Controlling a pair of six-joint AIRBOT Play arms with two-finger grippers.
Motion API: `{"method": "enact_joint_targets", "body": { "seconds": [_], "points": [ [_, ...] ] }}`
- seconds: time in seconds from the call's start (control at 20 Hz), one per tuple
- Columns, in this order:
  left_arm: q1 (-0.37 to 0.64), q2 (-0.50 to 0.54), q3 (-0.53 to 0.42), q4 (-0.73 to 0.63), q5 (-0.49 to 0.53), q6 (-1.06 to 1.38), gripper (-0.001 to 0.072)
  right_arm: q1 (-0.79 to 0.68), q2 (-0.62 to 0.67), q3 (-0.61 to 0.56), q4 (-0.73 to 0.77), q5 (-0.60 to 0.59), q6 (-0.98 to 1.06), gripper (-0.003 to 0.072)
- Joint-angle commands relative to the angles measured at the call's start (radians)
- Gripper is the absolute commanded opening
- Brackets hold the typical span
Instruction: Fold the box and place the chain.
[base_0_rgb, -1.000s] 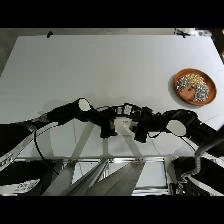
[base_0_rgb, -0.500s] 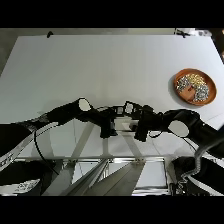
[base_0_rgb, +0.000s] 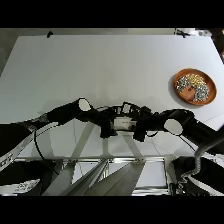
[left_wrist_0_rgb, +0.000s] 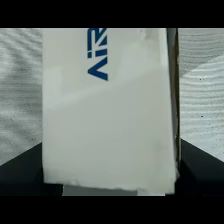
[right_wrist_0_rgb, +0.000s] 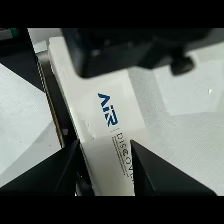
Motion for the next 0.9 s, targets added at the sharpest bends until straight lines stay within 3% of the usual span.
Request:
{"method": "enact_joint_targets", "body": {
  "seconds": [0.0, 0.85],
  "points": [
    [0.001, 0.001, 0.0, 0.0, 0.0, 0.0, 0.0211, 0.0, -0.003, -0.001, -0.003, 0.07, 0.0, 0.0312],
    [0.001, 0.001, 0.0, 0.0, 0.0, 0.0, 0.0211, 0.068, -0.002, -0.003, -0.087, 0.066, 0.052, 0.032]
  ]
}}
